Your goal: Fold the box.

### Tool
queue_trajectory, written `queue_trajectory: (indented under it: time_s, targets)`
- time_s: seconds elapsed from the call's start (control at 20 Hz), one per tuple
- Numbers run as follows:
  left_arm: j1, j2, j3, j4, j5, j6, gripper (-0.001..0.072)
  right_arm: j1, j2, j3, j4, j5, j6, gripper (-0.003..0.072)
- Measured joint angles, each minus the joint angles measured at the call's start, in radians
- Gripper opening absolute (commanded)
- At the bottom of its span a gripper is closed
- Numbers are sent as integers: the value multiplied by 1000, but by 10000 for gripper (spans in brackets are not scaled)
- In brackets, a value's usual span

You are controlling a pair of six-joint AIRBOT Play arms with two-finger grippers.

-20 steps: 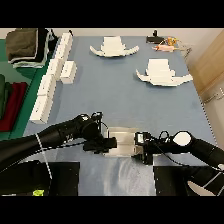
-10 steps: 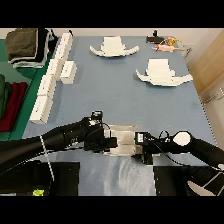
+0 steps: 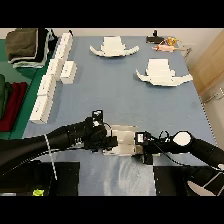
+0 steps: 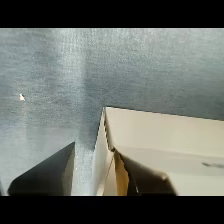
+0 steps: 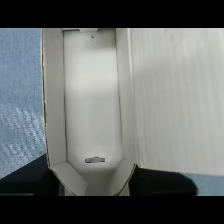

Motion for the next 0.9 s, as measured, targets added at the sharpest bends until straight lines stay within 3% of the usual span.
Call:
queue_trajectory:
  time_s: [0.2, 0.35, 0.4, 0.45, 0.85, 0.9]
  targets:
    - [-3, -42, 32, 14, -11, -3, 382, 0, 0, 0, 0, 0, 0, 437]
    - [-11, -65, 56, 40, -42, -24, 318, 0, 0, 0, 0, 0, 0, 437]
    - [-18, -71, 60, 50, -50, -36, 49, 0, 0, 0, 0, 0, 0, 437]
    - [-24, -74, 64, 57, -54, -44, 17, 0, 0, 0, 0, 0, 0, 437]
    - [-56, -92, 74, 83, -67, -83, 19, 0, 0, 0, -1, 1, -2, 436]
    - [-56, -93, 74, 84, -69, -84, 92, 0, 0, 0, -1, 1, -2, 437]
